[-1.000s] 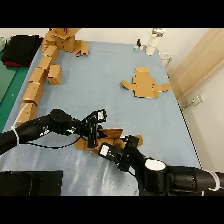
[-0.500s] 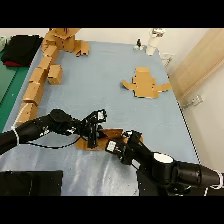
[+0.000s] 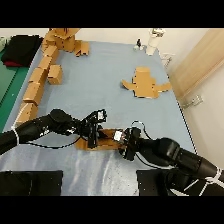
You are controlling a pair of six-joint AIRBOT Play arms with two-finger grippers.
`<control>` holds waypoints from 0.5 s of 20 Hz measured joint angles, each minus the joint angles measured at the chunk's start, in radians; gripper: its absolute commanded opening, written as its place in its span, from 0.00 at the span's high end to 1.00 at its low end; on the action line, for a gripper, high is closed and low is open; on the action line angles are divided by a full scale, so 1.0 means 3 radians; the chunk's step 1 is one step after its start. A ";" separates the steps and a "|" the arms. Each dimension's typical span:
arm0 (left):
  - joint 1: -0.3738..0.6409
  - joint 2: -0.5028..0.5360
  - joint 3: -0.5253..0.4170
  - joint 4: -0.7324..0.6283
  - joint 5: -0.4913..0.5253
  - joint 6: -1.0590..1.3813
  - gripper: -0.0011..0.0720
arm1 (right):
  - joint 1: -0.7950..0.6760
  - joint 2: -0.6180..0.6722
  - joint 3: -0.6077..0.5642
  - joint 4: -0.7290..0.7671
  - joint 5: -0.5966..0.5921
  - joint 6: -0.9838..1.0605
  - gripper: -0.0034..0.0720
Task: Fold the box.
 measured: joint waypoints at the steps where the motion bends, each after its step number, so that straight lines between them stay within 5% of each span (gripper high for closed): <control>1: 0.0000 0.0000 0.0000 0.0000 0.0001 0.0000 0.97 | -0.0187 -0.0028 0.0003 0.0408 -0.0005 -0.0464 0.01; 5: 0.0000 0.0000 0.0000 0.0000 0.0000 0.0000 0.97 | -0.0698 -0.0282 0.0111 0.1495 -0.0189 -0.1834 0.01; 10: -0.0001 0.0000 0.0000 0.0000 -0.0001 0.0000 0.97 | -0.0971 -0.0717 0.0317 0.2063 -0.0496 -0.2719 0.01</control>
